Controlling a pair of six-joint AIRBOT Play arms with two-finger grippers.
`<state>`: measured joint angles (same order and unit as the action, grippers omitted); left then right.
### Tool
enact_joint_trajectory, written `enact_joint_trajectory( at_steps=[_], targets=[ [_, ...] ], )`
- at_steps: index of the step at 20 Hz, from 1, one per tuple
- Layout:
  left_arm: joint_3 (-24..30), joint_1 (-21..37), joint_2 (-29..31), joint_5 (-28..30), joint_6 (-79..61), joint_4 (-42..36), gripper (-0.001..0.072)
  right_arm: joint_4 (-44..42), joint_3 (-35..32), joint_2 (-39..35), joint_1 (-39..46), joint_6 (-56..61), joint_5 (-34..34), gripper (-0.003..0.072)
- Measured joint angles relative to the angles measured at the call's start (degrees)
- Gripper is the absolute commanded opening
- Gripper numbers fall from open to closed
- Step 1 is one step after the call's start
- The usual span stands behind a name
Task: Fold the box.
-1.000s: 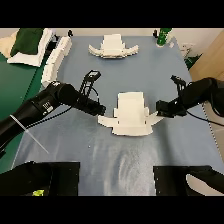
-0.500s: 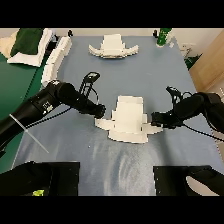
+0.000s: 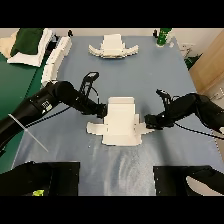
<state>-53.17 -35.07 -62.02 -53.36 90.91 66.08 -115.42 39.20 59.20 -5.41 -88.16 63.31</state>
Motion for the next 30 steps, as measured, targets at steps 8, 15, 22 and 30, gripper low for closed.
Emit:
enact_joint_trajectory(
  at_steps=[8,15,22,30],
  targets=[
    [-1.2,23.6,-3.2,-13.6,-19.4,-16.3,0.0539,-0.5,-8.8,-8.2,-6.9,-3.6,-7.3,0.0001],
    [-1.2,27.8,-15.3,-20.5,-39.5,-28.3,0.0538,-0.5,-11.1,-9.6,-8.4,-4.0,-10.4,0.0001],
    [-5.6,21.8,-27.6,-20.2,-48.9,-31.7,0.0537,-0.5,-11.4,-9.7,-8.5,-4.4,-10.8,0.0001],
    [-11.5,17.9,-32.9,-26.6,-54.0,-32.5,0.0106,-0.3,-11.4,-9.7,-8.5,-4.5,-10.4,0.0001]
  ],
)
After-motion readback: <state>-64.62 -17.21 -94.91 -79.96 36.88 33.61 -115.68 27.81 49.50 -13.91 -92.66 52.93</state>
